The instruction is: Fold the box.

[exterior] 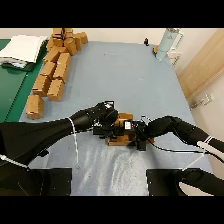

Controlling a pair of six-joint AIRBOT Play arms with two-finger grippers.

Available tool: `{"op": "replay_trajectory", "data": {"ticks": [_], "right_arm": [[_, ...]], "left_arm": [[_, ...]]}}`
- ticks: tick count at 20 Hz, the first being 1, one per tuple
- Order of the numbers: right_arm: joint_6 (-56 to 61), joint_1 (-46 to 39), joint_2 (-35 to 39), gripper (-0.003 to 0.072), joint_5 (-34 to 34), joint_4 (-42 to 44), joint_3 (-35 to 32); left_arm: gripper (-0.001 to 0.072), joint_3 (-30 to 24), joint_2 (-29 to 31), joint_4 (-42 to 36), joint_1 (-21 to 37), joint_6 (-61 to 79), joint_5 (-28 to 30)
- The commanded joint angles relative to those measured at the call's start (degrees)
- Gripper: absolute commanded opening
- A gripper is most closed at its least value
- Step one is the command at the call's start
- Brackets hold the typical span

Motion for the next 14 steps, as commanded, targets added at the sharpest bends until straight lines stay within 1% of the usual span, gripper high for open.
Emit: {"op": "replay_trajectory", "data": {"ticks": [1,5,11,12,13,14], "right_arm": [[0.0,0.0,0.0,0.0515,0.0,0.0,0.0],[0.0,0.0,0.0,0.0515,0.0,0.0,0.0],[0.1,0.0,0.0,0.0515,0.0,0.0,0.0],[0.0,0.0,0.0,0.0515,0.0,0.0,0.0],[0.1,0.0,0.0,0.0516,0.0,0.0,0.0],[0.1,0.0,0.0,0.0515,0.0,0.0,0.0]], "left_arm": [[0.0296,1.7,0.0,1.0,0.1,0.0,-4.1],[0.0296,2.4,-0.4,0.9,-0.3,0.0,-3.9],[0.0292,2.4,-3.8,0.9,-1.8,-0.1,-3.3],[0.0194,2.4,-4.1,0.9,-1.8,-0.2,-3.2],[0.0008,2.4,-4.2,1.0,-1.8,-0.1,-2.9],[0.0012,2.4,-4.2,1.0,-1.8,-0.1,-2.1]]}}
